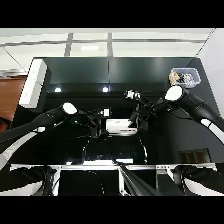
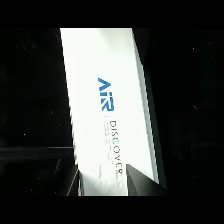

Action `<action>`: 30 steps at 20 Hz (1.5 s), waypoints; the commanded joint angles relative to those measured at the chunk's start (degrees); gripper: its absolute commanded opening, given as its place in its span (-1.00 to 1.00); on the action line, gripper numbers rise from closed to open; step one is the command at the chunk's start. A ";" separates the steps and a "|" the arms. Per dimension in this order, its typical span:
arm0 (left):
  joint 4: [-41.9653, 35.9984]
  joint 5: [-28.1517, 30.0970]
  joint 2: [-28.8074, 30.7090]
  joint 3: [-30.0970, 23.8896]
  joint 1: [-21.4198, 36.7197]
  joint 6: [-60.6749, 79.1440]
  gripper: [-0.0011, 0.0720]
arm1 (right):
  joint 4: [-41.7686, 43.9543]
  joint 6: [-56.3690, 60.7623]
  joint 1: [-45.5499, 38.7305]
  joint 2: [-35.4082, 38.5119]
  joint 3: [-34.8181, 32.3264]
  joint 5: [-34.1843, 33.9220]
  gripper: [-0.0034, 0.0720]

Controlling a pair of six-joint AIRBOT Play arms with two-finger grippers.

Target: Fold the box and place the chain.

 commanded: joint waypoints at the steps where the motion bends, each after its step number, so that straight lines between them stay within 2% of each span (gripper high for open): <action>1: 0.02 0.02 0.00 0.04 -0.02 -0.02 0.11 | -0.17 0.02 0.07 0.00 -0.02 0.07 -0.10; 18: 0.02 0.02 0.00 0.04 -0.02 -0.02 0.11 | -0.20 0.24 0.07 -0.04 -0.15 -1.03 -0.09; 19: 0.02 0.02 0.00 0.04 -0.02 -0.02 0.11 | -0.20 0.26 0.20 -0.04 -0.15 -1.05 -0.08; 20: 0.00 0.00 0.00 0.04 -0.02 -0.02 0.11 | -0.17 0.31 0.20 -0.04 -0.22 -1.20 0.16; 21: 0.02 0.00 0.00 0.04 -0.02 -0.02 0.11 | -0.22 0.42 0.17 -0.04 -0.26 -1.46 0.19; 30: 0.02 0.00 0.00 0.04 -0.02 -0.02 0.11 | -0.59 0.44 0.17 -0.04 -2.23 -2.16 0.19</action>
